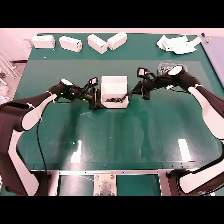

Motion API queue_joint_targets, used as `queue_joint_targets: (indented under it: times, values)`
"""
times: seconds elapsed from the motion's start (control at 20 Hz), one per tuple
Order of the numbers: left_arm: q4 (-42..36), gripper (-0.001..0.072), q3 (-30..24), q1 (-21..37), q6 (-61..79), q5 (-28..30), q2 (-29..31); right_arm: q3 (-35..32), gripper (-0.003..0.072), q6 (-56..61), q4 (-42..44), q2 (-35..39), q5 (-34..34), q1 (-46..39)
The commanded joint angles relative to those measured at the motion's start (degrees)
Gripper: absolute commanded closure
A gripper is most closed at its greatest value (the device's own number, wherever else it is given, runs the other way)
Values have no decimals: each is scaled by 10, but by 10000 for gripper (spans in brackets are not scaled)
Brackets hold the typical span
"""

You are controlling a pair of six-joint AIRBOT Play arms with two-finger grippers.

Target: Fold the box and place the chain.

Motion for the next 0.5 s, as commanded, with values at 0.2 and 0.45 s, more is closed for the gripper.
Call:
queue_joint_targets:
  times: [0.2, 0.45]
  values:
    - [0, 241, 0, 0, 0, 0, 0, 3, 674, 115, 3, 149, 43, 29]
    - [0, 241, 0, 0, 0, 0, 0, 3, 674, 155, 21, 241, 25, 84]
